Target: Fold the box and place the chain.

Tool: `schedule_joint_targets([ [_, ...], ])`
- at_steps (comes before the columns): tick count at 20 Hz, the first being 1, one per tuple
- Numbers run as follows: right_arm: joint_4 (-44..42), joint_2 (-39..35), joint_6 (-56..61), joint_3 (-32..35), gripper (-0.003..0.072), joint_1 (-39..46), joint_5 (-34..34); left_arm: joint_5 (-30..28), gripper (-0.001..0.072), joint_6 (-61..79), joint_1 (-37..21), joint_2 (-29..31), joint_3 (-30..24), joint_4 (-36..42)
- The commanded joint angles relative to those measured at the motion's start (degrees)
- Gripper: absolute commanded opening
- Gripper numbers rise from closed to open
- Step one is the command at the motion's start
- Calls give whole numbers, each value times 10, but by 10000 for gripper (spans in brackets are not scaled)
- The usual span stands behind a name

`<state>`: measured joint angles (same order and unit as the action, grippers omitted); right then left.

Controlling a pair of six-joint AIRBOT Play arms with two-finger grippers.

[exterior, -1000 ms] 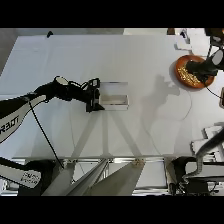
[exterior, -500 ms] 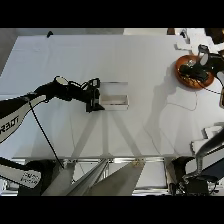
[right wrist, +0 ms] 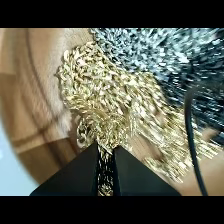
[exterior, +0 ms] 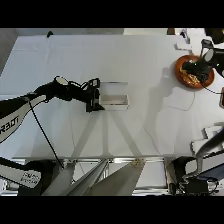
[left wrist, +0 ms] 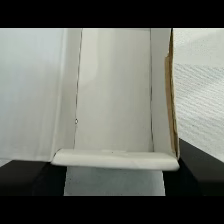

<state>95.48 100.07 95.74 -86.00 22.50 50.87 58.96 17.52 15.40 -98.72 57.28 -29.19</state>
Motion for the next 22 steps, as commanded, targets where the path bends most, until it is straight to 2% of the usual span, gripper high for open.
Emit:
schedule_joint_targets([
  [1, 32, -55, -18, -1, 14, -17, 37, 0, 209, 0, 0, 0, 0, 0],
  [7, 37, -119, -17, 0, 13, -75, 152, 0, 209, 0, 0, 0, 0, 0],
  [13, 36, -156, 0, 3, 13, -182, 236, 0, 209, 0, 0, 0, 0, 0],
  [17, 32, -166, 5, 22, 13, -276, 243, 0, 209, 0, 0, 0, 0, 0],
  [22, 28, -166, 58, 22, 13, -372, 219, 0, 209, 0, 0, 0, 0, 0],
])
